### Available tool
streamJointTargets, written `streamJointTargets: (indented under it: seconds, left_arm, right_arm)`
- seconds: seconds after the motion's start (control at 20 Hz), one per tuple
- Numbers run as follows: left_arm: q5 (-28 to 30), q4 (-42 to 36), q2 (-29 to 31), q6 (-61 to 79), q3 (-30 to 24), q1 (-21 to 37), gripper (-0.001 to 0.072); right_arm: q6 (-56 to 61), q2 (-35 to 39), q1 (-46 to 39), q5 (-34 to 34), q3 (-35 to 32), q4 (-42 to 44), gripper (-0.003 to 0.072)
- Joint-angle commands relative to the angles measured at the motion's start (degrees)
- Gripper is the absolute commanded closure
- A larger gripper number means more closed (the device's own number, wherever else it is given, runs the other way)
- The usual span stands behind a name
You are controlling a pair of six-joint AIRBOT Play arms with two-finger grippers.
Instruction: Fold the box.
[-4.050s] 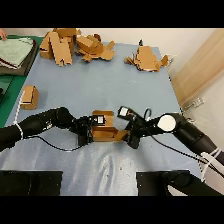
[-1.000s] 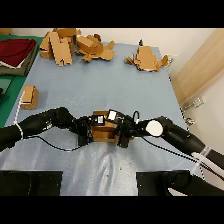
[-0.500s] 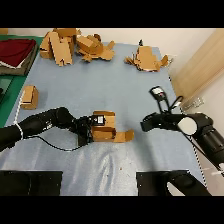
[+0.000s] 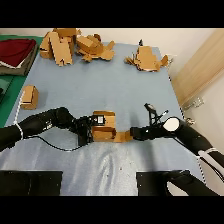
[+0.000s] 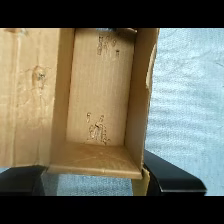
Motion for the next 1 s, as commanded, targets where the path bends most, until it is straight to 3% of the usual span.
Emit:
streamJointTargets:
  seconds: [0.0,0.35,0.65,0.75,0.95]
  left_arm:
    - [0.1,0.0,0.0,0.0,0.0,0.0,0.0354]
    - [0.1,0.0,0.0,0.0,0.0,0.0,0.0354]
    - [0.1,0.0,0.0,0.0,0.0,0.0,0.0354]
    - [0.0,0.0,0.0,0.0,0.0,0.0,0.0354]
    - [-0.1,0.0,0.0,0.0,0.0,0.0,0.0354]
  right_arm:
    - [0.6,-2.3,5.4,-6.1,-2.0,5.9,0.0685]
    - [1.5,-1.7,9.6,-8.1,-1.9,9.5,0.0684]
    - [3.1,5.1,10.3,-8.6,-1.7,8.6,0.0682]
    - [3.1,5.5,10.3,-8.1,-1.6,8.6,0.0599]
    - [3.0,5.5,10.3,-8.0,-1.6,8.6,0.0599]
